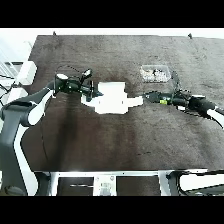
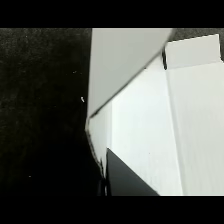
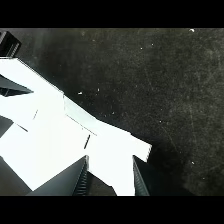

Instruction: Fold the box and place the chain.

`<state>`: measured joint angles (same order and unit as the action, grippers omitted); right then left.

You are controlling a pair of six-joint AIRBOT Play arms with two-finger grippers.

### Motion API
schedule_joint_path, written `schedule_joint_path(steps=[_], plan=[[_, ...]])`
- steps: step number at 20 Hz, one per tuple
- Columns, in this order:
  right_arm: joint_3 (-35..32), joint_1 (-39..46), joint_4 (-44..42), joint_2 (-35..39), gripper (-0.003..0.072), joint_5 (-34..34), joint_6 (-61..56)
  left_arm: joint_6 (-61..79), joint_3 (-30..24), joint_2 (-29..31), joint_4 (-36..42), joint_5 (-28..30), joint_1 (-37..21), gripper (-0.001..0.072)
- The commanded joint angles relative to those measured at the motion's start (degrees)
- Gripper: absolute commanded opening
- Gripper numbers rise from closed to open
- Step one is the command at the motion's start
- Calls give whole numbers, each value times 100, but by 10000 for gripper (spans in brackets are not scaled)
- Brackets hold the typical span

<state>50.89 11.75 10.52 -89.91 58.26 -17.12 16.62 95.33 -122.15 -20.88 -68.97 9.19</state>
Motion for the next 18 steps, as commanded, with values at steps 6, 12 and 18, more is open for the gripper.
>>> schedule_joint_path(steps=[6,12,18], plan=[[0,-31,-114,20,493,7,1187,-17,-35,-7,-57,24,4,19],[0,-466,-87,428,515,184,2216,-24,-35,-7,-57,-214,4,20],[0,-1073,625,461,555,-9,3270,-17,-35,-7,-50,-201,4,19]])
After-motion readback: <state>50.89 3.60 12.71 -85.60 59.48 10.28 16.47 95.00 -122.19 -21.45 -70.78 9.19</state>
